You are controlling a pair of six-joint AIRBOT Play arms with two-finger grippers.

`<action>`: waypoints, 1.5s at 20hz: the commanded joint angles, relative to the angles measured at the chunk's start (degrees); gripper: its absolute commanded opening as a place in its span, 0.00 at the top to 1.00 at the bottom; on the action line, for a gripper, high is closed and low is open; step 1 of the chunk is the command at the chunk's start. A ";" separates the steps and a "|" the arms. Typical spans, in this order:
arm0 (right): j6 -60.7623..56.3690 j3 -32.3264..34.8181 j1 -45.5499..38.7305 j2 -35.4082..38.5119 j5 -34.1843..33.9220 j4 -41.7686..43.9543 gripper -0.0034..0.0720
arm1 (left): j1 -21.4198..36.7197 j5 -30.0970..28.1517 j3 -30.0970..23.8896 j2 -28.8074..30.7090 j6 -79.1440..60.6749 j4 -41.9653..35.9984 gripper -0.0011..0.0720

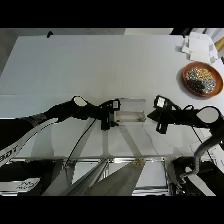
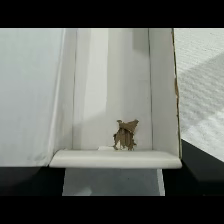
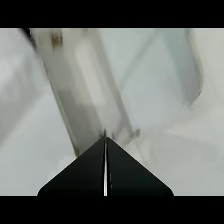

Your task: Fold the box and place the chain.

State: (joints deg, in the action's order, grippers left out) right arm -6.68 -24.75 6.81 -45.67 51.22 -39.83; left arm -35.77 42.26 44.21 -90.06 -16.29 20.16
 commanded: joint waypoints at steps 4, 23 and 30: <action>4.33 -0.04 2.34 -5.05 -12.59 28.11 0.93 | -0.04 -0.02 -0.02 0.00 0.00 0.00 0.55; -4.13 -0.07 5.25 -17.75 -17.33 19.30 0.93 | -0.04 -0.02 -0.02 0.00 0.00 0.00 0.55; -4.92 -0.07 -3.72 -4.79 -5.18 8.52 0.93 | -0.04 -0.02 -0.02 0.00 0.00 0.00 0.55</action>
State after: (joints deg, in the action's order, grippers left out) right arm -11.62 -24.75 6.87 -55.24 40.53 -24.51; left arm -35.79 42.30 44.21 -90.06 -16.27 20.16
